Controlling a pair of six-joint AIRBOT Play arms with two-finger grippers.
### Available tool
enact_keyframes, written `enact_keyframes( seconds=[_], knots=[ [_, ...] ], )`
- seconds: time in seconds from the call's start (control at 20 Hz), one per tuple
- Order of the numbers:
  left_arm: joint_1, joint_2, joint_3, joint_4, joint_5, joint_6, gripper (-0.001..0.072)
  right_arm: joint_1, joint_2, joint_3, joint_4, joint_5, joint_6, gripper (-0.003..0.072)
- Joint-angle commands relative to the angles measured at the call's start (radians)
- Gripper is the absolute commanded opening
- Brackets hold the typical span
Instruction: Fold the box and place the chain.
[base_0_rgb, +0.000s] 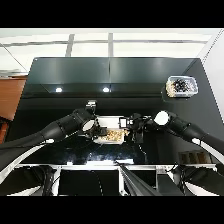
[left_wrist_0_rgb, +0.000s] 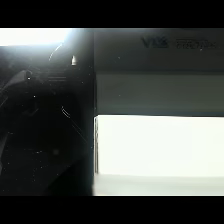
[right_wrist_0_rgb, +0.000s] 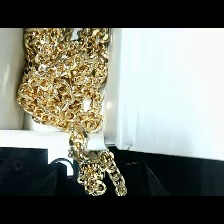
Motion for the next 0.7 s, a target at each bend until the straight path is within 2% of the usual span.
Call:
enact_keyframes(
  seconds=[0.0, 0.45, 0.5, 0.55, 0.65],
  knots=[
    [0.001, 0.000, 0.000, 0.001, -0.002, 0.000, 0.0033, 0.003, -0.004, 0.000, -0.016, -0.006, 0.015, 0.0600],
    [0.001, 0.000, 0.000, 0.001, 0.001, 0.000, 0.0032, 0.003, -0.004, 0.000, -0.022, 0.001, 0.028, 0.0585],
    [0.001, 0.000, 0.000, 0.001, 0.001, 0.000, 0.0032, 0.003, -0.004, 0.000, -0.024, 0.006, 0.028, 0.0351],
    [0.001, 0.000, 0.000, 0.001, 0.001, 0.000, 0.0032, 0.003, -0.004, 0.000, -0.024, 0.013, 0.028, 0.0236],
    [0.001, 0.000, 0.000, 0.001, 0.002, 0.000, 0.0032, 0.008, -0.004, 0.000, -0.029, 0.018, 0.028, 0.0252]
  ],
)
